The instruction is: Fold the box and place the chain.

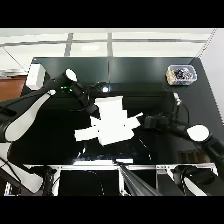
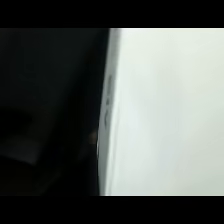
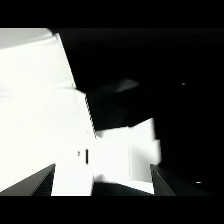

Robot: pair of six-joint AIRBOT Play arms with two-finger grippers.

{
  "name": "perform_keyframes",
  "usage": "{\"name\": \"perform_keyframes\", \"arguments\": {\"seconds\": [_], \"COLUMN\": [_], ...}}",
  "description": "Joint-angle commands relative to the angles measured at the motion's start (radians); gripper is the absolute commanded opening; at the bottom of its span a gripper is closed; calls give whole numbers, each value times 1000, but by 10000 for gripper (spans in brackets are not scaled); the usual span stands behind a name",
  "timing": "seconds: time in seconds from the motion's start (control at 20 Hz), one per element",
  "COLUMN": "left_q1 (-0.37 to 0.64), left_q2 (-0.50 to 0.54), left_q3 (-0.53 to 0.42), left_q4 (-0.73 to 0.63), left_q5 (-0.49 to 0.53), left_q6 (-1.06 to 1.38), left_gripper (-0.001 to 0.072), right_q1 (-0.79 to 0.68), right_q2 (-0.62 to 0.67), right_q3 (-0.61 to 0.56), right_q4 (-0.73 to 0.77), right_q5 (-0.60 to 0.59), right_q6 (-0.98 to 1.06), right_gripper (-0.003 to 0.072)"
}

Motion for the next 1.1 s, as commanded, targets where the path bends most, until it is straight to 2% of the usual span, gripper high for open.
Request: {"name": "perform_keyframes", "arguments": {"seconds": [0.0, 0.1, 0.2, 0.35, 0.45, 0.6, 0.8, 1.05], "left_q1": [1, -26, -58, -74, -80, -101, -146, -158], "left_q2": [100, 199, 270, 278, 278, 275, 272, 272], "left_q3": [-71, -225, -351, -363, -363, -363, -362, -362], "left_q4": [-28, -114, -131, -110, -100, -44, 78, 70], "left_q5": [62, 236, 441, 454, 479, 536, 538, 532], "left_q6": [45, 220, 397, 558, 636, 641, 640, 640], "left_gripper": [22, 22, 23, 24, 24, 26, 27, 28], "right_q1": [-150, -200, -223, -196, -140, -33, 122, 230], "right_q2": [1, 0, 0, -4, -10, -20, -60, -178], "right_q3": [161, 219, 240, 236, 211, 153, 113, 113], "right_q4": [-323, -507, -584, -560, -560, -519, -501, -358], "right_q5": [303, 360, 353, 337, 323, 241, 127, 140], "right_q6": [-1, -1, 0, -31, -154, -378, -599, -861], "right_gripper": [671, 671, 671, 671, 671, 671, 670, 671]}}
